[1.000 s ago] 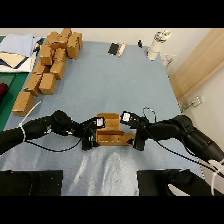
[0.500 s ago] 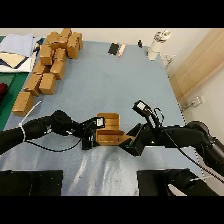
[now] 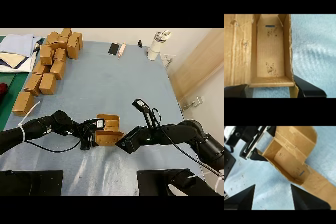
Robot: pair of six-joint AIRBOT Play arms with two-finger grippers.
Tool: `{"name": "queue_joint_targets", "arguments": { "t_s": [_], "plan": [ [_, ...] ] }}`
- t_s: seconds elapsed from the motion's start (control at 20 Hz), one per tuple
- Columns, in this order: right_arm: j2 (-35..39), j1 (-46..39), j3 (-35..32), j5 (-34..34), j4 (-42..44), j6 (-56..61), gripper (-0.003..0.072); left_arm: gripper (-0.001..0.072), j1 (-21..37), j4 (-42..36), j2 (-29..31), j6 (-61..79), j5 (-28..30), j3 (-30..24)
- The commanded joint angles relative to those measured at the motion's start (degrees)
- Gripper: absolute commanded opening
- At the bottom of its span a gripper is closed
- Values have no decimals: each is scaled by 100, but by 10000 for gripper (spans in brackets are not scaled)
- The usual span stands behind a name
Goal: Fold the box.
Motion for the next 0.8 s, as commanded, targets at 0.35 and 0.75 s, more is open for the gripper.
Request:
{"name": "queue_joint_targets", "arguments": {
  "t_s": [0.35, 0.75],
  "plan": [
    [-1191, 7, 284, 1220, 584, 1062, 4, 466, 4, 0, 2, -59, 61, 2],
    [-3462, 9, 1572, 1285, 446, 295, 4, 466, 4, 0, 2, -59, 76, 0]
  ]
}}
